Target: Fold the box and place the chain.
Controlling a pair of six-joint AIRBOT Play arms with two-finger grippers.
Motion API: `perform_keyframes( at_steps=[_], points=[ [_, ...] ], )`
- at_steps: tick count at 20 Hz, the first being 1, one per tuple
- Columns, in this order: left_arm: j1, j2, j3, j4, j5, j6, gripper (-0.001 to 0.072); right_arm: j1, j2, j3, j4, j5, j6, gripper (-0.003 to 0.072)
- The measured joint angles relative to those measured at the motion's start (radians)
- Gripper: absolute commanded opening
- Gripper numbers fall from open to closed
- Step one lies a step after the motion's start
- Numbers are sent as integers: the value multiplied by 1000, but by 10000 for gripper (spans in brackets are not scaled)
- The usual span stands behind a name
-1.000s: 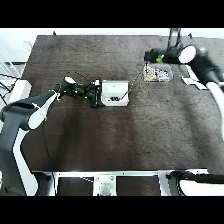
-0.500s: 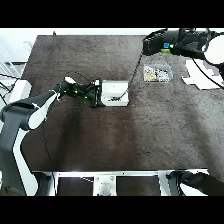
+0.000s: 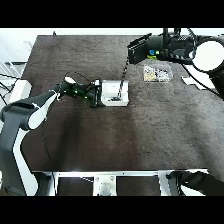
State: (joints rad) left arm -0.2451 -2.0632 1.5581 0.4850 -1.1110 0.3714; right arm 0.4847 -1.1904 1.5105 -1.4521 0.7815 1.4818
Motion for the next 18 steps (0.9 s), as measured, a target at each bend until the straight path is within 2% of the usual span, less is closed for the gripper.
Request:
perform_keyframes(
  at_steps=[5, 8, 11, 12, 13, 14, 18],
  points=[
    [0, 0, 0, 0, 0, 0, 622, 5, -23, -55, 0, -11, 8, 14],
    [0, 0, 0, 0, 0, 0, 622, 5, -60, -205, 2, -90, 18, 13],
    [0, 0, 0, 0, 0, 0, 622, 5, -134, -381, 7, -267, 23, 15],
    [0, 0, 0, 0, 0, 0, 622, 5, -162, -418, 8, -314, 23, 97],
    [0, 0, 0, 0, 0, 0, 622, 5, -182, -443, 9, -350, 24, 366],
    [0, 0, 0, 0, 0, 0, 622, 5, -196, -461, 9, -380, 24, 553],
    [0, 0, 0, 0, 0, 0, 622, 5, -177, -484, -24, -436, 23, 557]
  ],
)
